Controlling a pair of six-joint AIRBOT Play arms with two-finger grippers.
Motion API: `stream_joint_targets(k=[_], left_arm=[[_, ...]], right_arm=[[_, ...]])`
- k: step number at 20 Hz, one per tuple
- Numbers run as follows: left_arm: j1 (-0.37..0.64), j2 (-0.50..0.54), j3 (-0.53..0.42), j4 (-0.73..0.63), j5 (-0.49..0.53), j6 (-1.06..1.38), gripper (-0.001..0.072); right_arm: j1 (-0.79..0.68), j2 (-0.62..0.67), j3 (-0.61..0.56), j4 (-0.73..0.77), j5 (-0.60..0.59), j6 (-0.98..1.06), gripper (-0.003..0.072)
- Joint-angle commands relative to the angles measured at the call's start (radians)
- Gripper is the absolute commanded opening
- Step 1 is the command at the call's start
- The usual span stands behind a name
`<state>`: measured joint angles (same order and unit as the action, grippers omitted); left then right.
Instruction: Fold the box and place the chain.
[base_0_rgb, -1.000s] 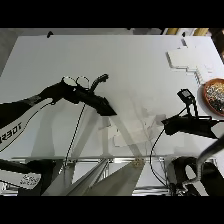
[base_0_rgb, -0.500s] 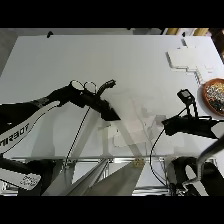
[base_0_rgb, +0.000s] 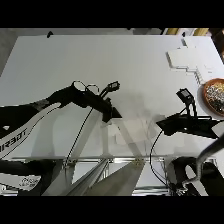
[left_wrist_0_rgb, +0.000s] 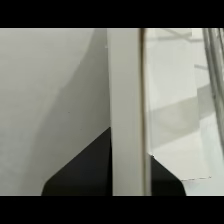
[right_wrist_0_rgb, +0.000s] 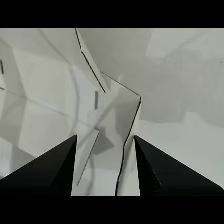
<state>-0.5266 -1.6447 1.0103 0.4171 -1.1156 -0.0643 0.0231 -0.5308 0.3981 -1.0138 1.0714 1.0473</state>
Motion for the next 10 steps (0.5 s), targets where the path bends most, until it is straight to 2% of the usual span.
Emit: stream_joint_targets(k=[1,3,5,10], left_arm=[[-0.015,0.096,0.001,0.159,0.063,0.077,0.0006],[-0.027,0.153,0.001,0.321,0.061,0.006,0.0006],[-0.031,0.175,0.000,0.413,0.061,-0.071,0.0006],[-0.036,0.174,0.000,0.404,0.119,-0.082,0.0002]], right_arm=[[0.001,0.001,0.054,0.023,0.047,-0.013,0.0419],[0.001,0.001,0.122,0.022,0.072,-0.012,0.0419],[0.001,0.001,0.182,0.023,0.077,-0.012,0.0418],[0.001,0.001,0.206,0.019,0.086,-0.012,0.0403]])
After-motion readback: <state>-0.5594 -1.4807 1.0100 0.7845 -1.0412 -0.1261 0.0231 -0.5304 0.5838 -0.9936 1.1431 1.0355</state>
